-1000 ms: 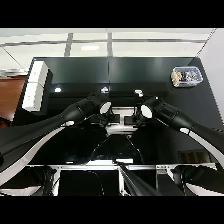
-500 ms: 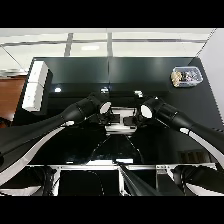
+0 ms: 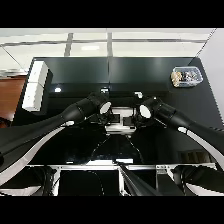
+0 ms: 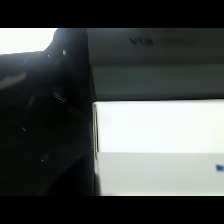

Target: Fold the box and place the chain.

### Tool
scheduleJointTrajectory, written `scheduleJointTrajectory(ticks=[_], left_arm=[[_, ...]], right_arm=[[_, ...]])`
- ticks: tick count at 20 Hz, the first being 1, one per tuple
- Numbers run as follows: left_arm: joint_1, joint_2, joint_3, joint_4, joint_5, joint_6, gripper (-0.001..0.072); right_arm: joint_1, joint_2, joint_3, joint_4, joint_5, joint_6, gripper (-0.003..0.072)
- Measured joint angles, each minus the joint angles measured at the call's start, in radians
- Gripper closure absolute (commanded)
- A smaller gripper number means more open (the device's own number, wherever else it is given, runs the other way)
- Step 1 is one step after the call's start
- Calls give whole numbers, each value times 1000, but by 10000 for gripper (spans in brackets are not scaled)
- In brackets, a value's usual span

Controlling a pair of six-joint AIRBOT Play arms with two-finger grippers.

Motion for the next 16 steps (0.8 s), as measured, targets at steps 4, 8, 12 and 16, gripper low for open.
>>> scheduleJointTrajectory(ticks=[4,8,12,16], left_arm=[[0,0,0,-1,1,-4,686],[0,0,0,-1,2,-4,686],[0,0,0,-1,3,-5,686],[0,0,0,-1,2,-6,685]], right_arm=[[-12,29,16,-11,39,-2,414],[-38,118,56,-24,117,-68,414],[-110,271,104,-185,148,-111,414],[-296,332,88,-476,91,-136,-34]])
